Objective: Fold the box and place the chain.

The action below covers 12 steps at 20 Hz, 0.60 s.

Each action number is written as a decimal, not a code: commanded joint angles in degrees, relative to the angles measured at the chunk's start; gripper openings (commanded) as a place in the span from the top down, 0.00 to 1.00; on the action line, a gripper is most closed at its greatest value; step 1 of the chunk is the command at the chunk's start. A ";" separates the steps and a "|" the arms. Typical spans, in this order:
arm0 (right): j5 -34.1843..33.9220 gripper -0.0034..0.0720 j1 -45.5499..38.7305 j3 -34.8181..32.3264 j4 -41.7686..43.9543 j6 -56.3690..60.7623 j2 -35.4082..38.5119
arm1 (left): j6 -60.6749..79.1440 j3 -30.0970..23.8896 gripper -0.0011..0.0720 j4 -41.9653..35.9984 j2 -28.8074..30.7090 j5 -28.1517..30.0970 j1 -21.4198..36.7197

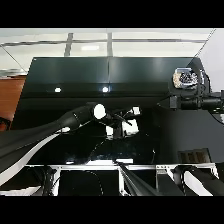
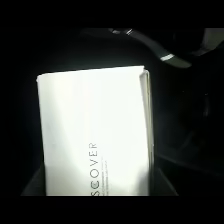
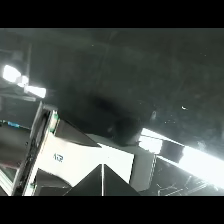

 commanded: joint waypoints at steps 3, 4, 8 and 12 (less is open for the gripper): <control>-0.70 0.94 0.00 0.02 -1.16 0.04 0.02 | -12.37 6.19 0.70 14.93 1.05 -5.55 1.81; -0.85 0.94 0.00 0.02 -1.16 0.04 0.02 | -16.65 7.54 0.77 19.85 1.97 -7.19 4.28; -2.05 0.94 0.00 0.02 -1.16 0.07 0.02 | -29.75 9.29 0.77 31.10 5.53 -10.19 21.68; -4.55 0.94 0.00 0.04 -1.14 1.25 0.02 | -39.52 12.98 0.76 31.34 5.27 -10.60 45.48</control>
